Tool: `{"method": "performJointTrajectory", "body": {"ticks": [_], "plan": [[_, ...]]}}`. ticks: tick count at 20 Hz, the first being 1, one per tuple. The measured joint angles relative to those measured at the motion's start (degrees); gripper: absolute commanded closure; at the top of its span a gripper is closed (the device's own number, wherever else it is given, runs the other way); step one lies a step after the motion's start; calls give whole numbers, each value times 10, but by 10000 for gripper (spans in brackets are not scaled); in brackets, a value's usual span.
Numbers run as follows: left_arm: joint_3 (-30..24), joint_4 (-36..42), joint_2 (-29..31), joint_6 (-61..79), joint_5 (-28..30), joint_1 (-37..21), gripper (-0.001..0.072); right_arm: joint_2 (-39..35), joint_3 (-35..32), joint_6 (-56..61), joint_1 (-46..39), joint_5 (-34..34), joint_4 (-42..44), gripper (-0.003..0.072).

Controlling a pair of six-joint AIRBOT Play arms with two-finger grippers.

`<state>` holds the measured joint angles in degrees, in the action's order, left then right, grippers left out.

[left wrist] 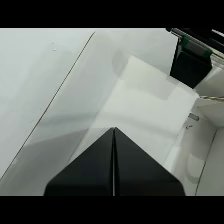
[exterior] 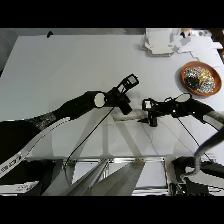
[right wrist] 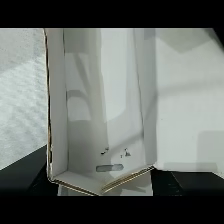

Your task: Fold the box and place the chain.

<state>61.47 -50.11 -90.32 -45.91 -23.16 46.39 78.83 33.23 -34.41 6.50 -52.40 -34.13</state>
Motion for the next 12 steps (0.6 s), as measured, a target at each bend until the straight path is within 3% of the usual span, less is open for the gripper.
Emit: {"method": "performJointTrajectory", "body": {"ticks": [3, 6, 12], "plan": [[0, -3, 13, -4, 3, -8, 707, 0, 0, -3, 0, 0, -2, 275], [0, -40, 58, -5, -38, -26, 700, 0, 0, -3, 0, 0, -2, 275], [-9, -144, 155, -6, -240, -84, 696, 0, 0, -2, 0, -1, -2, 275]]}}
